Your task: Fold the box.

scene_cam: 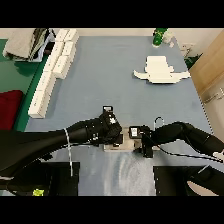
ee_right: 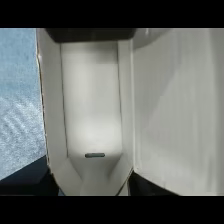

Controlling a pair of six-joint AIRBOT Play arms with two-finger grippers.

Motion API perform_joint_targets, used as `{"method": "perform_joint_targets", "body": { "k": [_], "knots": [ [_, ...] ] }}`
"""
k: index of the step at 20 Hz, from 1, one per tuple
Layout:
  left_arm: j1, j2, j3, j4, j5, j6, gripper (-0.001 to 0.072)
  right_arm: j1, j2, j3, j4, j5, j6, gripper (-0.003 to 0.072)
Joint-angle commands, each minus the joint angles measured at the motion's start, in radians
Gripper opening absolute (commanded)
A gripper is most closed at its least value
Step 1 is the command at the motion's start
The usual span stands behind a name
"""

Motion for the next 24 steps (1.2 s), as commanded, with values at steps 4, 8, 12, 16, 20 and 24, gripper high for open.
{"method": "perform_joint_targets", "body": {
  "k": [4, 8, 12, 16, 20, 24],
  "knots": [
    [0.002, 0.109, 0.0, 0.01, -0.048, -0.004, 0.0619, 0.001, 0.001, 0.0, 0.0, 0.001, 0.001, 0.0514],
    [0.002, 0.24, 0.0, 0.017, -0.092, 0.015, 0.0617, 0.001, 0.001, 0.0, 0.0, 0.0, 0.001, 0.0514],
    [0.002, 0.32, 0.0, 0.029, -0.098, 0.095, 0.0015, 0.001, 0.001, 0.0, 0.0, 0.0, 0.001, 0.0514],
    [0.012, 0.335, 0.0, 0.027, -0.021, 0.212, 0.0015, 0.001, 0.001, 0.0, 0.0, 0.0, 0.001, 0.0514],
    [0.053, 0.346, 0.0, -0.002, -0.014, 0.536, 0.0015, 0.001, 0.001, 0.0, 0.0, 0.0, 0.001, 0.0514],
    [0.262, 0.482, -0.096, -0.246, -0.033, 1.173, 0.0013, 0.001, 0.001, 0.0, 0.0, 0.0, 0.001, 0.0513]
  ]
}}
